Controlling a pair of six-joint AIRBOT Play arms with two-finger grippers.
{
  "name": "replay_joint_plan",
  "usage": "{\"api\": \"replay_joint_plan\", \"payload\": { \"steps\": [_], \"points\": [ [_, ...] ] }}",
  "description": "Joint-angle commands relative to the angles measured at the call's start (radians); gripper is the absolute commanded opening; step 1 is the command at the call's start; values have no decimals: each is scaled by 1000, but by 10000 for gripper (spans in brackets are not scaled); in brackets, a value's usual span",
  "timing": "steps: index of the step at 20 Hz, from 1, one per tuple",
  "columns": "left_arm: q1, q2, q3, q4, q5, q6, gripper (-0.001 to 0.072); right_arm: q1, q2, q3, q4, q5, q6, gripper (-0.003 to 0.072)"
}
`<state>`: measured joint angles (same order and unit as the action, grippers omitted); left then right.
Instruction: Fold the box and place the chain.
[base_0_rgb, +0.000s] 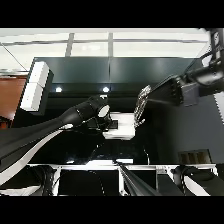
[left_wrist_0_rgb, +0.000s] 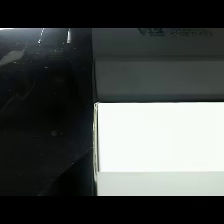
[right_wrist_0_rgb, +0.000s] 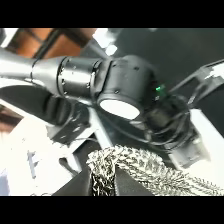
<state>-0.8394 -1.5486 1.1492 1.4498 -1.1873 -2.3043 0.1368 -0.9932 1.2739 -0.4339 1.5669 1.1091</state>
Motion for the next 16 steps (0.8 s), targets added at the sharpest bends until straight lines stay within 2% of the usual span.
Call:
{"api": "replay_joint_plan", "payload": {
  "steps": [1,7,10,13,16],
  "points": [
    [0,-1,0,0,0,0,29,53,0,-130,3,-98,-26,12],
    [0,-1,0,0,0,0,29,84,-1,-404,-108,-329,-5,12],
    [0,-1,0,0,0,0,29,90,-1,-517,-108,-431,11,12],
    [0,-1,0,0,1,0,29,122,-4,-594,-102,-500,20,13],
    [0,-1,0,0,0,0,29,168,-5,-625,-101,-579,25,13]
  ]
}}
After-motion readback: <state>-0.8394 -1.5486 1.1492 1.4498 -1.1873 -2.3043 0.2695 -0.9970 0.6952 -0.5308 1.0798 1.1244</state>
